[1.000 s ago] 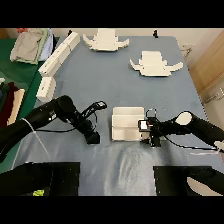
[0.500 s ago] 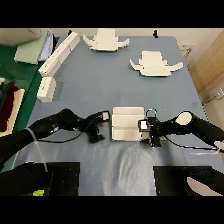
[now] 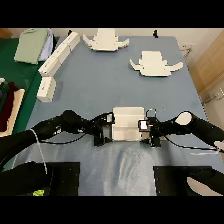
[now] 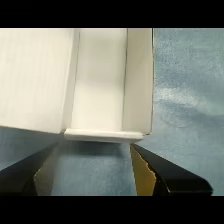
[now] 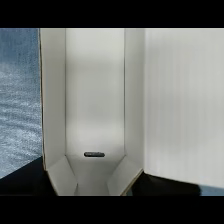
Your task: Fold the box.
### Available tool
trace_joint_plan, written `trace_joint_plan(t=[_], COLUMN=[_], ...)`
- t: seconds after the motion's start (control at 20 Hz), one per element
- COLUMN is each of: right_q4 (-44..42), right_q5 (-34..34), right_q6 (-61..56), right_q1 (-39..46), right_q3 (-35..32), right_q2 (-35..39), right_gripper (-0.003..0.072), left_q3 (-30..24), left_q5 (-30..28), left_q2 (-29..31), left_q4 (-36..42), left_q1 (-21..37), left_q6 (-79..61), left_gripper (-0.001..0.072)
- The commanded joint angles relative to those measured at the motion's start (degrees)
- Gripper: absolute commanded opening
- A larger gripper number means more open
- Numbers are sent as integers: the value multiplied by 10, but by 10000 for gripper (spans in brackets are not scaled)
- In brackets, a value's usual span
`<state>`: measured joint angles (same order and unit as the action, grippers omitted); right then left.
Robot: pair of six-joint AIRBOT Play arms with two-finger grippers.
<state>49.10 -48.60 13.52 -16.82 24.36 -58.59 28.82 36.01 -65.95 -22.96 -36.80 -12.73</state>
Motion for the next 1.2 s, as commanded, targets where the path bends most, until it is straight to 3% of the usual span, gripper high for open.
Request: trace_joint_plan(t=[0.0, 0.25, 0.4, 1.15], right_q4=[0, 0, 0, 0], right_q5=[0, 0, 0, 0], right_q6=[0, 0, 0, 0], right_q1=[0, 0, 0, 0], right_q3=[0, 0, 0, 0], right_q2=[0, 0, 0, 0], right_gripper=[508, 508, 508, 508], left_q3=[-2, -7, -7, 23], left_q5=[42, 47, 6, -14], left_q2=[2, 2, 0, -51], left_q4=[-13, -24, -7, 37], left_q1=[13, 31, 11, -22], left_q6=[-6, -28, -27, -24], left_gripper=[682, 682, 682, 681])
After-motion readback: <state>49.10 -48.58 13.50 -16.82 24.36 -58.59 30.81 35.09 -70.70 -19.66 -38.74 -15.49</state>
